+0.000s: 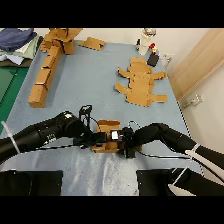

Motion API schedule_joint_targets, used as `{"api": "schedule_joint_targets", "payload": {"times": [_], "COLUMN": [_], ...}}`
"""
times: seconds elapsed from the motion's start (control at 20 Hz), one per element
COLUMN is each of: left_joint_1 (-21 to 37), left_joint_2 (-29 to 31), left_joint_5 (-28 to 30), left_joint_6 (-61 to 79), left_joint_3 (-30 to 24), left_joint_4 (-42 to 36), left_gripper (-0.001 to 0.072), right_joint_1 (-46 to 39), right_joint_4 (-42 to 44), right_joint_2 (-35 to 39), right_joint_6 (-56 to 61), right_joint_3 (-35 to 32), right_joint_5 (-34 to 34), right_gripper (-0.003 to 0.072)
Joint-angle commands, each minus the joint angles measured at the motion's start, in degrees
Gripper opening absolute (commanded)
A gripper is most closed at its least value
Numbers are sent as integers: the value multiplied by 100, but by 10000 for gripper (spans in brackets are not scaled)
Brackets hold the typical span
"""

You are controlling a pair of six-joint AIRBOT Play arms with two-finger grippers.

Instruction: Fold the box.

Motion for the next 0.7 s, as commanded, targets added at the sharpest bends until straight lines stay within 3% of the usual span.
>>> {"api": "schedule_joint_targets", "payload": {"times": [0.0,0.65], "left_joint_1": [-92,-737], "left_joint_2": [-310,-1462], "left_joint_5": [-179,-1484], "left_joint_6": [-131,-1298], "left_joint_3": [225,1429], "left_joint_4": [70,1338], "left_gripper": [439,438], "right_joint_1": [2,2], "right_joint_4": [0,0], "right_joint_2": [4,4], "right_joint_6": [0,0], "right_joint_3": [2,2], "right_joint_5": [2,2], "right_gripper": [515,515]}}
